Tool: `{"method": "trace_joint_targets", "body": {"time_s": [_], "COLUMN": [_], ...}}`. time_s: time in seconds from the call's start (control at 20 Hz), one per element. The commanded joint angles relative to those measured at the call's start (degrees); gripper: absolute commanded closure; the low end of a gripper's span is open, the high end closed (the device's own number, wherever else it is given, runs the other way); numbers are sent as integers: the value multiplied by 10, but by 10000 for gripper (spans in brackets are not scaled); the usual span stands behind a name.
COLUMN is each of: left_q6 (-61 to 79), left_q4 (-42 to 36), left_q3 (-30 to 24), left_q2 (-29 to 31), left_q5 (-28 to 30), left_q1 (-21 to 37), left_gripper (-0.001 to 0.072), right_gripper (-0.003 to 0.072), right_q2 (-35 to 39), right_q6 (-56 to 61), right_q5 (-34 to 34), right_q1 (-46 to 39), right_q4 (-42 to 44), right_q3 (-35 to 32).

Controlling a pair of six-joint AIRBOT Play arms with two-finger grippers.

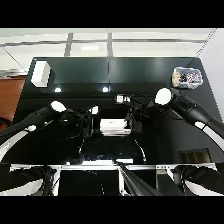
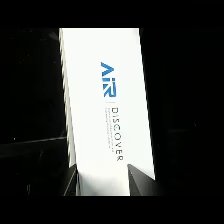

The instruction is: Fold the box and place the chain.

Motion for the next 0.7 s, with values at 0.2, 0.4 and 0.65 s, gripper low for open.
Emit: {"method": "trace_joint_targets", "body": {"time_s": [0.2,0.4,0.65], "left_q6": [0,0,0], "left_q4": [-1,-1,-1], "left_q3": [0,0,0], "left_q2": [0,0,0], "left_q5": [1,0,1], "left_q1": [0,0,0], "left_gripper": [318,318,318], "right_gripper": [312,312,312], "right_q2": [0,21,74], "right_q6": [0,2,64], "right_q5": [-3,-2,5], "right_q1": [10,7,7], "right_q4": [3,3,3], "right_q3": [-19,-13,-12]}}
